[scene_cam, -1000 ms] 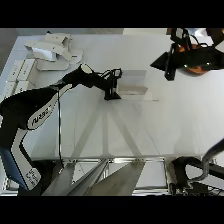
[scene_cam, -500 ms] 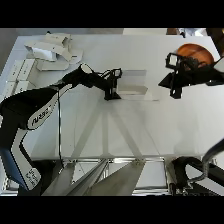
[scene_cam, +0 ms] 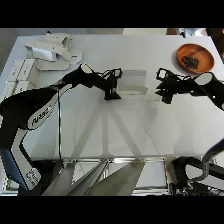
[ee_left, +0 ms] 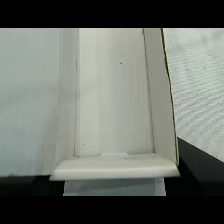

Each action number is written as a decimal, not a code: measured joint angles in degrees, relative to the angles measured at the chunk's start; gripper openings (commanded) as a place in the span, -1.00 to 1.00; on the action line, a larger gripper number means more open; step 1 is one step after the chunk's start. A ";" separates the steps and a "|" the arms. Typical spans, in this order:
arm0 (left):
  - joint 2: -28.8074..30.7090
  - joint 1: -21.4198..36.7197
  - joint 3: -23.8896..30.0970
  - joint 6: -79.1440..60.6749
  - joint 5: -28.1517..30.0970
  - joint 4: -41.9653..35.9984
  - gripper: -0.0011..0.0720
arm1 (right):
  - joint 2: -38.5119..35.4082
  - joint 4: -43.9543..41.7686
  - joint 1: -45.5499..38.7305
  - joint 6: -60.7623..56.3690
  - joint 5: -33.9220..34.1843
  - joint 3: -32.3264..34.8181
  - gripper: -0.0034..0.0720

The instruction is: Fold the box and place the chain.

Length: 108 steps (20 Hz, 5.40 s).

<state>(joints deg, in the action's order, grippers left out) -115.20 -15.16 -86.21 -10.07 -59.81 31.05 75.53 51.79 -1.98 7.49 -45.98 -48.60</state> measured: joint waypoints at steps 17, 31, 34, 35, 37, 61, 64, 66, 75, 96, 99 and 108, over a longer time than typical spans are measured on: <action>0.00 0.00 0.00 0.02 0.00 0.00 0.23 | 9.94 -14.82 2.21 20.83 3.50 0.31 -0.21; 0.00 0.02 0.00 -0.04 -0.15 0.15 0.23 | 10.05 -21.75 2.25 26.73 -2.97 0.31 -0.50; 0.00 0.04 0.00 -0.07 -0.22 0.17 0.23 | 10.05 -23.65 2.64 28.44 -3.26 0.31 -0.38; 0.00 0.04 0.00 -0.07 -0.22 0.17 0.23 | 10.05 -24.59 2.86 28.85 -3.26 0.31 -0.17; 0.00 0.04 0.00 -0.04 -0.17 0.09 0.23 | 10.05 -26.23 3.39 29.77 -2.93 0.31 -0.11; -0.02 0.00 0.00 -0.04 -0.09 0.00 0.23 | 0.00 -29.11 -1.44 15.17 0.20 0.31 -0.87; -0.02 0.00 0.00 -0.04 -0.07 0.00 0.23 | -4.02 -27.61 -5.55 4.04 -0.46 0.31 -0.87; -0.02 0.00 0.00 -0.02 -0.04 0.00 0.23 | -6.03 -24.46 -8.72 -3.30 -1.64 0.31 -0.87; -0.02 0.00 0.00 0.00 -0.02 -0.02 0.23 | -6.64 -5.84 -22.38 -32.81 -11.10 0.59 -0.88; -0.02 0.00 0.00 0.04 0.02 -0.04 0.23 | 12.02 -8.31 -13.31 -45.09 -14.64 0.61 -0.88; -0.02 0.00 0.00 0.00 -0.07 -0.02 0.23 | 9.60 -6.25 -13.73 -44.92 -16.83 0.61 -0.88; -0.02 0.00 0.00 0.00 -0.02 -0.02 0.23 | -0.07 -6.29 -22.16 -44.54 -14.49 0.61 -0.88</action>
<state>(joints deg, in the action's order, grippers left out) -115.22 -15.16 -86.21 -10.07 -59.83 31.03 75.46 45.50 -24.14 -37.06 -60.47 -47.99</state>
